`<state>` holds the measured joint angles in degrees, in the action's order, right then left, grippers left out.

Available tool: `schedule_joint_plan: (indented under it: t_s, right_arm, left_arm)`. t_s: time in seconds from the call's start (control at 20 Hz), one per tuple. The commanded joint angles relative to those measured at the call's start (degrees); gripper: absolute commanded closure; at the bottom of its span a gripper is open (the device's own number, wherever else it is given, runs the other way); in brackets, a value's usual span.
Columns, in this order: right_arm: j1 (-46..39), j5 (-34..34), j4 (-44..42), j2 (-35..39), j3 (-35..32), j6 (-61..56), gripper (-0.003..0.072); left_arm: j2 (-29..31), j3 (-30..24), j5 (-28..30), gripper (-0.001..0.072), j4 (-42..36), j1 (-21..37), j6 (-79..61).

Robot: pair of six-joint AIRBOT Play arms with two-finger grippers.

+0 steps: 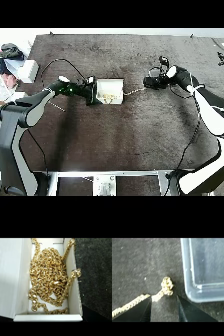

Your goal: Fold the box and place the chain.

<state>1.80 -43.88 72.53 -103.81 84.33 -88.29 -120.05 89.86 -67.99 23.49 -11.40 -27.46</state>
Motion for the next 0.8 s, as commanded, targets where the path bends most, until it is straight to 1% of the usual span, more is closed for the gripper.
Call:
schedule_joint_plan:
  t_s: [0.0, 0.15, 0.2, 0.25, 0.35, 0.4, 0.5, 0.65, 0.75]
  right_arm:
    - [0.31, 1.62, 0.59, -1.68, 1.03, -0.5, 0.0332]
    - [1.22, 2.73, 0.55, -3.43, 1.03, -0.48, 0.0332]
    - [1.79, 3.04, 0.7, -3.96, 1.03, -0.35, 0.0389]
    - [2.32, 3.43, 0.92, -4.28, 1.03, -0.24, 0.0506]
    - [2.93, 3.58, 1.03, -3.78, 1.03, -0.15, 0.0674]
    - [3.19, 3.32, 1.01, -2.67, 1.03, -0.04, 0.0675]
    - [4.24, 1.97, 1.01, 1.79, 1.03, 2.1, 0.0676]
    - [6.95, -1.16, 0.24, 11.52, 1.01, 6.27, 0.0676]
    - [9.44, -3.17, -3.56, 17.86, 1.03, 8.63, 0.0676]
  left_arm:
    - [-0.02, 0.0, 0.02, 0.0446, 0.0, 0.02, 0.0]
    - [-0.02, 0.02, 0.02, 0.0446, 0.0, 0.02, 0.0]
    - [-0.02, 0.02, 0.02, 0.0446, 0.0, 0.02, 0.0]
    - [-0.02, 0.0, 0.02, 0.0446, 0.0, 0.02, 0.0]
    - [-0.02, 0.02, 0.02, 0.0446, 0.0, 0.02, 0.0]
    - [-0.02, 0.02, 0.02, 0.0446, 0.0, 0.02, 0.0]
    - [-0.02, 0.0, 0.02, 0.0446, 0.0, 0.02, 0.0]
    - [-0.02, 0.02, 0.02, 0.0446, 0.0, 0.02, 0.0]
    - [-0.02, 0.02, 0.02, 0.0446, 0.0, 0.02, 0.0]
